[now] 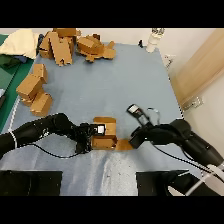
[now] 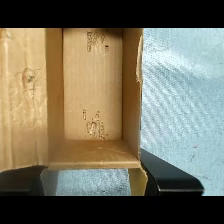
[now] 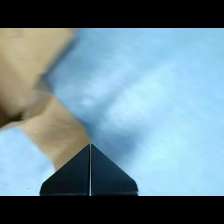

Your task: Fold the box.

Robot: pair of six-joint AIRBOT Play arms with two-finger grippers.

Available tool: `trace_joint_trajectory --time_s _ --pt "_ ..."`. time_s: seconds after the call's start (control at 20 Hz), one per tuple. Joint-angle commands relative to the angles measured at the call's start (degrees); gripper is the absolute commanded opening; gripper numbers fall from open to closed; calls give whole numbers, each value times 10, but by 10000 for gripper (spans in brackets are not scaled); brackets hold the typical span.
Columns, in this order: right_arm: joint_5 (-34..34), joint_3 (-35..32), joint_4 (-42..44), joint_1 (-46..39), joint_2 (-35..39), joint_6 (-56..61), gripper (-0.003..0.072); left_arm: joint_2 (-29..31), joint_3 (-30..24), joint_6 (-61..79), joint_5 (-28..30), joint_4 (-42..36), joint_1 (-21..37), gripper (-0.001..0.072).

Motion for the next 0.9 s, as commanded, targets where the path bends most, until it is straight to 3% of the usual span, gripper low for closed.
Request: trace_joint_trajectory --time_s 0.0,0.2,0.45,0.85 --pt "-62 0 -49 -77 74 156 5 0 0 0 0 0 0 302" --pt "-92 -36 12 -138 88 210 5 0 0 1 1 0 0 302" --pt "46 -137 222 -135 43 212 4 0 0 1 2 0 0 302" --pt "78 -145 236 -135 -1 212 4 0 0 1 4 0 0 302"
